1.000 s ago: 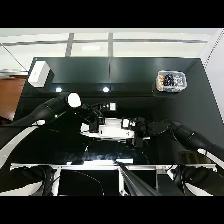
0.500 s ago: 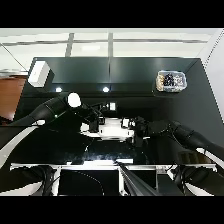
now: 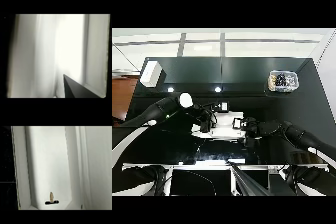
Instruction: Fold the box and place the chain.
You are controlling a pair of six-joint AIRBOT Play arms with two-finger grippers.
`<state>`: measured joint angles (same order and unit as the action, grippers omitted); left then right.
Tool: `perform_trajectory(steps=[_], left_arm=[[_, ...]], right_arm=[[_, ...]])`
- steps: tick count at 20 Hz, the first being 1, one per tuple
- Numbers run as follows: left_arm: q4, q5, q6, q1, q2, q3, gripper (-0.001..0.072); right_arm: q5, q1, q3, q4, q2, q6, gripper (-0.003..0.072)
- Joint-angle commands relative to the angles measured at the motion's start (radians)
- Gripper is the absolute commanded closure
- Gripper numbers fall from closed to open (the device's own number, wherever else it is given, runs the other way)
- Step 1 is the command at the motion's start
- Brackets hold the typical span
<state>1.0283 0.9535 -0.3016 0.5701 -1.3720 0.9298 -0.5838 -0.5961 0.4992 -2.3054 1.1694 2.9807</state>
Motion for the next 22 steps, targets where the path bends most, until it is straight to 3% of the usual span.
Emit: perform_trajectory(steps=[1,5,11,12,13,14,15,19,22], left_arm=[[0.101,0.029,-0.093,-0.003,0.035,0.016,0.028],[0.215,0.054,-0.216,-0.004,0.113,0.018,0.0279],[0.264,0.299,-0.385,-0.026,0.214,0.018,0.0303],[0.278,0.337,-0.431,-0.035,0.224,0.018,0.0399],[0.278,0.374,-0.46,-0.046,0.233,0.018,0.0573],[0.258,0.415,-0.481,-0.056,0.24,0.018,0.0681],[0.204,0.419,-0.503,-0.063,0.249,0.011,0.0682],[-0.217,0.207,-0.376,-0.064,0.32,-0.112,0.0681],[-0.341,-0.053,-0.361,-0.062,0.326,-0.19,0.0681]], right_arm=[[-0.042,0.0,0.001,0.013,-0.016,-0.004,0.0259],[-0.039,0.0,0.001,0.014,-0.021,-0.004,0.0258],[-0.037,0.0,0.001,0.022,-0.021,-0.004,0.0258],[-0.037,0.0,0.001,0.034,-0.021,-0.004,0.0259],[-0.037,0.0,0.001,0.04,-0.021,-0.004,0.0258],[-0.036,0.0,0.001,0.039,-0.021,-0.004,0.0259],[-0.036,0.0,0.001,0.039,-0.021,-0.004,0.0259],[-0.037,0.0,0.001,0.039,-0.021,-0.005,0.0259],[-0.037,0.0,0.001,0.037,-0.021,-0.005,0.0258]])
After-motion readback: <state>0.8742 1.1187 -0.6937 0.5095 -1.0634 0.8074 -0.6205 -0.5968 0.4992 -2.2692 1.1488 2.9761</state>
